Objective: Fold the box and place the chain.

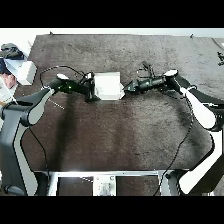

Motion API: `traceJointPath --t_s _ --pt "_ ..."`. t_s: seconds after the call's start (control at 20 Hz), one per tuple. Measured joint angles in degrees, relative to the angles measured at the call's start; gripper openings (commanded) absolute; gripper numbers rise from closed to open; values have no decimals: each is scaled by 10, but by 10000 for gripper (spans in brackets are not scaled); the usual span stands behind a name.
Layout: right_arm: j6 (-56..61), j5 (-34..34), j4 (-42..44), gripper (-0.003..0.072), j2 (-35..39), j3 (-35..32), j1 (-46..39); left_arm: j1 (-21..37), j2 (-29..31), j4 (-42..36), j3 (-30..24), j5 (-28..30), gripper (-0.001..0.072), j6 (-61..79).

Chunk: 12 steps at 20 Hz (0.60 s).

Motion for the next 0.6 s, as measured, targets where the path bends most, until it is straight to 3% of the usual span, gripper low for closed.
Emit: traceJointPath --t_s 0.3,0.6 --pt "17 -19 -11 448 1 14 30 0 0 0 0 0 340 0" --pt "111 -51 -163 448 1 81 79 0 0 0 0 0 340 0"
